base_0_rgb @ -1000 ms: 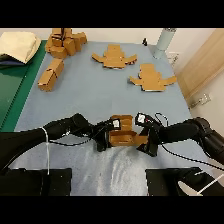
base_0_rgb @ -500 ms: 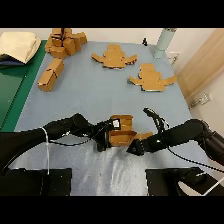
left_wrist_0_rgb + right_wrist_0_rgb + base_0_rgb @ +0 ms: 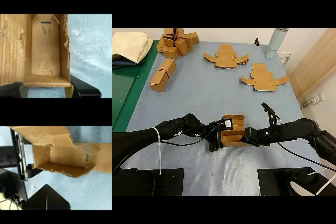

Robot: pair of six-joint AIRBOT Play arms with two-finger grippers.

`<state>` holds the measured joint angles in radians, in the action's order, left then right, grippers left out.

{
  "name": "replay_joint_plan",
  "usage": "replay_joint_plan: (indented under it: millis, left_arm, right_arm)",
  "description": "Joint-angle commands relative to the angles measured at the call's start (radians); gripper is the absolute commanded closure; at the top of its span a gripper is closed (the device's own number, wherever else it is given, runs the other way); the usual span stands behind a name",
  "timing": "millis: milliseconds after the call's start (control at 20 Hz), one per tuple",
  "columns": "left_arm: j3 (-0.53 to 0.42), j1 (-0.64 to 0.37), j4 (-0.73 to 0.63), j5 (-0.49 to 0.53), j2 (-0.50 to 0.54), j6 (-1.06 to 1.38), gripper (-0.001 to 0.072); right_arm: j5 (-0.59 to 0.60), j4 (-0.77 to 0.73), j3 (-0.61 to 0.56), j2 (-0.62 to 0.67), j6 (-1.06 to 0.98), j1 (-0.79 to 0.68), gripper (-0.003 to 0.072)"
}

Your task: Fold the box.

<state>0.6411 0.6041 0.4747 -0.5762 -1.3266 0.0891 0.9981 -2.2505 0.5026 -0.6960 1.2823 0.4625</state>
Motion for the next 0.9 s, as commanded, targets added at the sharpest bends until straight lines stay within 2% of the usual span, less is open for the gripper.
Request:
replay_joint_plan:
  millis: [0, 400, 850]
  left_arm:
    - [0.004, -0.001, 0.002, 0.001, 0.000, 0.003, 0.0185]
    - [0.012, -0.001, 0.005, 0.036, 0.038, 0.031, 0.0185]
    - [0.010, 0.001, 0.031, 0.044, 0.016, 0.029, 0.0185]
  right_arm:
    - [-0.031, 0.002, 0.001, -0.001, -0.014, 0.001, 0.0684]
    - [-0.050, 0.006, 0.001, -0.001, -0.014, 0.001, 0.0683]
    - [-0.078, 0.014, 0.001, -0.001, 0.002, 0.001, 0.0683]
